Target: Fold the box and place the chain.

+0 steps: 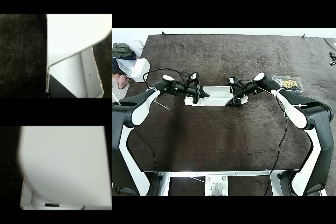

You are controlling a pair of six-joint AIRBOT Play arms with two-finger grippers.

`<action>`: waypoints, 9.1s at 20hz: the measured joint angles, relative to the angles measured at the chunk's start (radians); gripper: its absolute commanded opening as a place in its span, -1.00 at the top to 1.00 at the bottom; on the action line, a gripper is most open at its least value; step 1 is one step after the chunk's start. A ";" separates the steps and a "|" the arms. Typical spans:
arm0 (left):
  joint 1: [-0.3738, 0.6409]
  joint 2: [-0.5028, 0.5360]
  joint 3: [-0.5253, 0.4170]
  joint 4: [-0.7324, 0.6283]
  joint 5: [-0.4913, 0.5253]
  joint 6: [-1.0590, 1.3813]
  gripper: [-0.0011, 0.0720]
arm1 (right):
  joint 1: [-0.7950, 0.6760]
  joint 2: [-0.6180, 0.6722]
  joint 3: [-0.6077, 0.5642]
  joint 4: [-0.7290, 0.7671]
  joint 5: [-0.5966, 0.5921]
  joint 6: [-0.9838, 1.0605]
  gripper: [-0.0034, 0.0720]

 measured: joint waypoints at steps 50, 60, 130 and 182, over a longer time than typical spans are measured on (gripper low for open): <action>0.132 0.523 -0.401 -0.013 0.019 -0.181 0.95 | 0.000 0.000 0.000 0.001 0.000 0.000 0.17; -0.053 0.406 -0.333 -0.027 0.195 -0.440 0.94 | 0.000 0.000 0.000 0.001 0.000 0.000 0.17; -0.029 0.283 -0.208 0.303 0.179 -0.177 -0.98 | 0.001 -0.001 0.000 0.001 0.001 0.000 0.17; -0.046 0.214 -0.218 0.099 0.150 -0.113 -0.95 | 0.001 0.000 0.000 0.001 0.000 0.000 0.17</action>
